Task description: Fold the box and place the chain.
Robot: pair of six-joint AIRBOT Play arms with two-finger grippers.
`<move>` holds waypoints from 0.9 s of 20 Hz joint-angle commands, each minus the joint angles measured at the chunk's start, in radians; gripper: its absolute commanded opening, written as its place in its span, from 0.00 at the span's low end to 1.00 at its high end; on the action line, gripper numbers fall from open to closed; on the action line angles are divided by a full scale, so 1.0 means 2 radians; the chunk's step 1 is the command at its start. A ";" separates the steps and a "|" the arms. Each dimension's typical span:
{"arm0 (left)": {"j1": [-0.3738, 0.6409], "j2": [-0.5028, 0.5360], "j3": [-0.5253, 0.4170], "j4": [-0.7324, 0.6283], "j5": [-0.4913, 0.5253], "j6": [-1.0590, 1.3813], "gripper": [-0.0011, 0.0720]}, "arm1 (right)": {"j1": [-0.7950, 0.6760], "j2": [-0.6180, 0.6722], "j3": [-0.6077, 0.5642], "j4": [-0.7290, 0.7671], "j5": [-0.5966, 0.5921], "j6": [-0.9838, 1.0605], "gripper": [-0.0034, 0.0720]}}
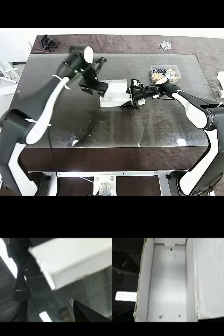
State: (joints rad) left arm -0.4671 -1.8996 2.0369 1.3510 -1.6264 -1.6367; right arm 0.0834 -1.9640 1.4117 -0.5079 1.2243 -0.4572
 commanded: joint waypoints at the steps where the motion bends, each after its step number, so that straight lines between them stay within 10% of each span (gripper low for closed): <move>1: 0.030 0.037 0.000 -0.004 -0.046 0.108 0.83 | 0.000 0.000 0.000 0.000 0.000 0.000 0.81; 7: 0.124 0.046 -0.043 -0.171 -0.006 0.491 0.83 | 0.000 0.000 0.000 0.000 0.000 0.000 0.81; 13: 0.151 0.045 -0.182 -0.281 0.143 0.839 0.83 | 0.000 0.000 0.000 0.000 0.000 0.000 0.81; 18: 0.151 0.021 -0.247 -0.342 0.190 0.915 0.85 | 0.000 0.000 0.000 0.000 0.000 0.000 0.81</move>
State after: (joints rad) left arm -0.1692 -1.8336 1.6142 0.7826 -1.3060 0.0166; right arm 0.0837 -1.9640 1.4117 -0.5079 1.2243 -0.4568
